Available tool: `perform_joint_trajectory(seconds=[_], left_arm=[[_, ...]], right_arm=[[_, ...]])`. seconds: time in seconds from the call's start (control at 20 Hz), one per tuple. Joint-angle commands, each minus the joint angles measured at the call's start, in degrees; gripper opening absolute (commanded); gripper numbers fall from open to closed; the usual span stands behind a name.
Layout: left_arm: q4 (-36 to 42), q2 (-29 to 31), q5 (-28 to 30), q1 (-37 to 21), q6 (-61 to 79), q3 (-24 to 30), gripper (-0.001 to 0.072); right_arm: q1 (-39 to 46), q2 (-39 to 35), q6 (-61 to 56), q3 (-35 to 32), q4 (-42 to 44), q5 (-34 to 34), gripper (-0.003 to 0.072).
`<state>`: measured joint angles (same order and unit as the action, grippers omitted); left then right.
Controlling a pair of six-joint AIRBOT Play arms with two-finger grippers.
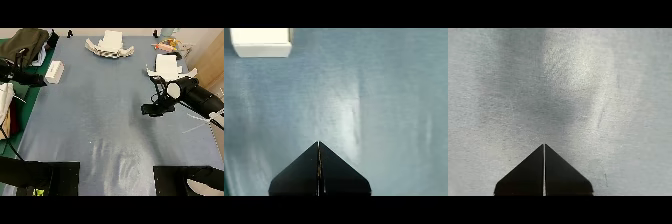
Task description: Fold the box.
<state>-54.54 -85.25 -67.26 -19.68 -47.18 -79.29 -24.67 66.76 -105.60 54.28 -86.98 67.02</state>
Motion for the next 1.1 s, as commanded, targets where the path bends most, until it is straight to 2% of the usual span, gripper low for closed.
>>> perform_joint_trajectory(seconds=[0.0, 0.15, 0.4, 0.55, 0.75, 1.05], left_arm=[[2.9, 5.2, -11.3, 2.1, -4.2, 0.3, 0.0009], [2.6, 13.1, -8.2, 7.8, -6.3, 7.0, 0.0008], [2.4, 30.1, 3.9, 18.8, -8.0, 28.2, 0.0009], [2.6, 34.2, 7.1, 26.2, -8.4, 36.3, 0.0015], [2.7, 34.2, 6.7, 33.6, -8.4, 39.1, 0.0015], [3.3, 34.2, 6.8, 35.8, -8.4, 39.1, 0.0015]], right_arm=[[0.0, 0.0, 0.0, 0.0, 0.0, 0.0, 0.0006], [0.0, 0.0, 0.0, 0.0, 0.0, 0.0, 0.0007], [0.0, 0.0, 0.0, 0.0, 0.0, 0.0, 0.0007], [0.0, 0.0, 0.0, 0.0, 0.0, 0.0, 0.0006], [0.0, 0.0, 0.0, 0.0, 0.0, 0.0, 0.0007], [0.0, 0.0, 0.0, 0.0, 0.0, 0.0, 0.0006]])
